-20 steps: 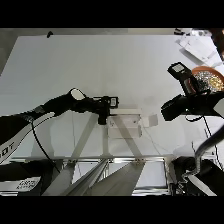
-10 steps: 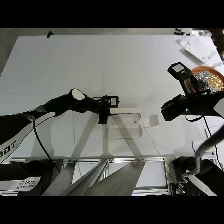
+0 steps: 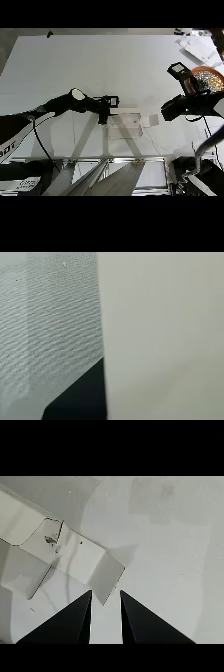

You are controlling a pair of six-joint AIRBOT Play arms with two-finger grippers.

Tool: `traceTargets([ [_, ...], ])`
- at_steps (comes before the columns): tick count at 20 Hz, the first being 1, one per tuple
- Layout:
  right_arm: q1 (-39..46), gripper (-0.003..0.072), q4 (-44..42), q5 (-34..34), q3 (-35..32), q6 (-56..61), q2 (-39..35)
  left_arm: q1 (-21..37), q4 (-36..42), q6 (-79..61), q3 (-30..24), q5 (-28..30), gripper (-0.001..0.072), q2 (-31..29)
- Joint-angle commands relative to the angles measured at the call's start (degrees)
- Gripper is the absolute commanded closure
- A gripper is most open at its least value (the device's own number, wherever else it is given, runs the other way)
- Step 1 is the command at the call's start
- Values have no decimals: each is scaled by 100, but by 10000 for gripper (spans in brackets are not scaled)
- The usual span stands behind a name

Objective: Fold the box and place the chain.

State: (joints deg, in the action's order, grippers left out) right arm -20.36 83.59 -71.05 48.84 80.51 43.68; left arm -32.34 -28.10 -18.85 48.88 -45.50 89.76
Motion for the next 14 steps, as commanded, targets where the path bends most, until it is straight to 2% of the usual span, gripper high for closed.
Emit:
traceTargets([
  [1, -4, 490, 2, -2, 7, -22, -4, -2, 20, 2, 0, -59, 669, -79],
  [3, -4, 490, 2, -2, 7, -116, -4, -2, 17, 42, 0, -61, 665, -76],
  [4, -4, 490, 4, 7, 7, -118, -4, -2, 17, 122, 0, -61, 612, -76],
  [5, -4, 490, 4, 7, 7, -129, -4, -4, 17, 133, 0, -87, 511, -76],
  [6, -4, 490, 4, 7, 7, -129, -4, -2, 17, 133, 0, -101, 473, -76],
  [8, -4, 490, 2, 7, 7, -129, -4, -4, 17, 133, 0, -101, 479, -76],
  [10, -4, 490, 4, 4, 7, -129, -4, -2, 15, 129, 0, -96, 531, -76],
  [11, -4, 490, 2, 4, 7, -129, -4, -2, 9, 127, 0, -96, 650, -76],
  [12, -4, 490, 4, 4, 7, -127, -4, -2, -37, 92, 0, -92, 702, -76],
  [14, -4, 490, 2, 7, 7, -127, -4, -22, -352, 92, 0, -66, 702, -76],
])
